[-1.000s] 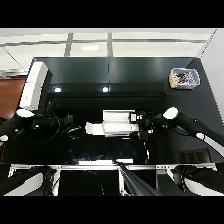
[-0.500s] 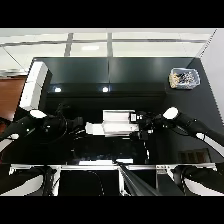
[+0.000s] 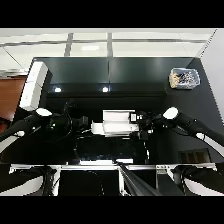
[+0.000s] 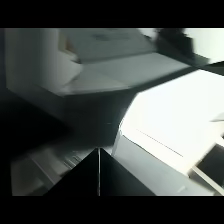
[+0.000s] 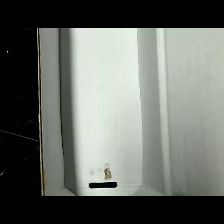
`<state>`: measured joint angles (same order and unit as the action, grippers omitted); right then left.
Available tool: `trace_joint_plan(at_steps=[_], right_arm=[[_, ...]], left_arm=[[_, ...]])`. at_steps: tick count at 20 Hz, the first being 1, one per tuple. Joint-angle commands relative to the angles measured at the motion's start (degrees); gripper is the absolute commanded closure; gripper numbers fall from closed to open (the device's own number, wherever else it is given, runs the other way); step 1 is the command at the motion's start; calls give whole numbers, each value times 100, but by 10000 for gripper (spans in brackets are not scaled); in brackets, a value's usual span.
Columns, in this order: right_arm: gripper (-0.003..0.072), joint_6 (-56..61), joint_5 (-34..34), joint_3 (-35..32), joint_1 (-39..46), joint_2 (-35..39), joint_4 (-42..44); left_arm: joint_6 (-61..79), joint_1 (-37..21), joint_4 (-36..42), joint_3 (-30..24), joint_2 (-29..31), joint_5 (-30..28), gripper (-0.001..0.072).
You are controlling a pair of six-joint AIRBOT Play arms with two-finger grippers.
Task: Fold the box and place the chain.
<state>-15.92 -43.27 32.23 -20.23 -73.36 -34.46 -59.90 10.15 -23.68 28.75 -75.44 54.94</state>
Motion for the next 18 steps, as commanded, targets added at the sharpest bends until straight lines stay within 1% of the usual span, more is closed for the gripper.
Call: trace_joint_plan(at_steps=[1,2,3,4,5,10,13,15,16,18], right_arm=[[458,2,-2,2,0,-2,2],[458,2,-2,2,0,-2,2],[457,2,-2,2,0,-2,2],[458,2,-2,2,0,-2,2],[458,2,-2,2,0,-2,2],[458,2,0,2,0,-2,2],[458,2,-2,2,0,-2,2],[458,2,-2,2,-2,-2,2],[458,2,-2,2,0,-2,2],[458,2,-2,2,0,-2,2]], left_arm=[[-46,33,55,249,-13,297,601],[-76,61,57,299,-13,293,549],[-79,79,42,345,-15,282,354],[-79,107,37,400,-13,284,177],[-79,114,39,452,-13,308,131],[-232,114,26,636,-13,737,133],[-254,140,-7,656,9,872,134],[-367,289,-146,675,46,874,137],[-407,407,-262,715,61,874,162],[-669,671,-555,839,76,859,169]])
